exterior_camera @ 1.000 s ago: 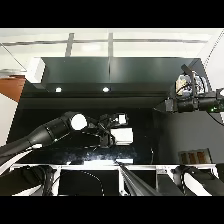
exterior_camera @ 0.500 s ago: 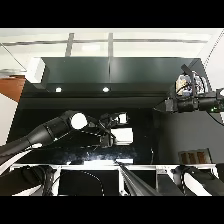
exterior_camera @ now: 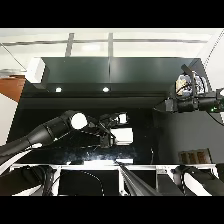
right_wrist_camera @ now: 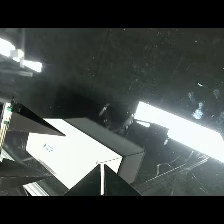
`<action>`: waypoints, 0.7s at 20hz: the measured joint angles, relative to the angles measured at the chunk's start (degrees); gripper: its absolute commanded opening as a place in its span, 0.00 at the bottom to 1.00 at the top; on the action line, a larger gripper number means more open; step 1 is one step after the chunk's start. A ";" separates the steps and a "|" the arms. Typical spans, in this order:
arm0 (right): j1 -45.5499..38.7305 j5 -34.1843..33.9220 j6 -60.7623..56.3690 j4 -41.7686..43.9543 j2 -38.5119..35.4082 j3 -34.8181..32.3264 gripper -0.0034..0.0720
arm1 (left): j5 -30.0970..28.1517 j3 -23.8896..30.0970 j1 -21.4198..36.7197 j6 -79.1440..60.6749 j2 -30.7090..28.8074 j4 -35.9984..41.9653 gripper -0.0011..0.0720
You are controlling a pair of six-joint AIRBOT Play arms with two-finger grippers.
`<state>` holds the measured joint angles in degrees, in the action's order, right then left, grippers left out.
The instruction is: Fold the box and place the chain.
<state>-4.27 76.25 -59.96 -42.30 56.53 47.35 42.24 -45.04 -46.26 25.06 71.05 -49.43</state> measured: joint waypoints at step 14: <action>0.00 0.00 0.00 0.00 0.00 0.00 0.09 | 0.28 0.15 -0.81 1.27 0.96 -1.55 0.99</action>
<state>-4.27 76.25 -59.96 -42.30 56.53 47.35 42.52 -44.88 -47.07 26.33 72.01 -50.98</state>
